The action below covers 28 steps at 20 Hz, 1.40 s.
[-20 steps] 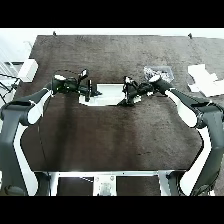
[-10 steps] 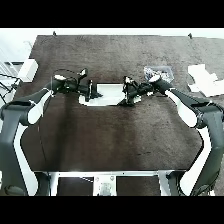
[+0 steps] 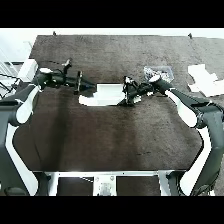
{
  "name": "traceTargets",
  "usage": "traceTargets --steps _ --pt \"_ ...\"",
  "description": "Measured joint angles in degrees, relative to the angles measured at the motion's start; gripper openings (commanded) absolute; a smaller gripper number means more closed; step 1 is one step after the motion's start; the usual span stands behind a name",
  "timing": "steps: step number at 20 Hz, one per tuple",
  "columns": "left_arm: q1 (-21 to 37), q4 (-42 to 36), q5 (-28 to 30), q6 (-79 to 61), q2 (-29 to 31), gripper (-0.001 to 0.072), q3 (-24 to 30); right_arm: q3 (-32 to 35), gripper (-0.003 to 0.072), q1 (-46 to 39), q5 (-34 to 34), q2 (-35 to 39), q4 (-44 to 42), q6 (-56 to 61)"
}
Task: Fold the box and place the chain.
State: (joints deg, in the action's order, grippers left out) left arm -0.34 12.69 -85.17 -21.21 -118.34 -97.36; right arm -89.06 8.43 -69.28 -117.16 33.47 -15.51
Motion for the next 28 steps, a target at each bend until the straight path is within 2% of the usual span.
traceTargets --steps 4,8,11,17,23,28 --pt "0.70 0.79 -3.65 2.32 3.67 0.0012 -0.26 -0.02 0.0588 0.00 0.00 0.00 0.00 0.00" --pt "-2.62 7.54 -1.86 6.16 8.13 0.0011 1.16 0.00 0.0588 0.00 0.00 0.00 0.00 0.00" --pt "-6.32 12.37 2.47 7.72 10.51 0.0013 4.20 0.00 0.0588 0.00 0.00 0.00 0.00 0.00" --pt "-11.34 15.30 14.97 9.55 11.61 0.0013 9.29 0.00 0.0588 0.00 0.00 0.00 0.00 0.00" --pt "-12.39 13.66 28.06 8.81 11.39 0.0017 9.92 0.00 0.0588 0.00 0.02 0.00 0.00 0.00" --pt "-12.55 12.28 34.01 7.48 10.10 0.0017 9.62 0.00 0.0588 0.00 0.00 0.00 0.00 0.02"
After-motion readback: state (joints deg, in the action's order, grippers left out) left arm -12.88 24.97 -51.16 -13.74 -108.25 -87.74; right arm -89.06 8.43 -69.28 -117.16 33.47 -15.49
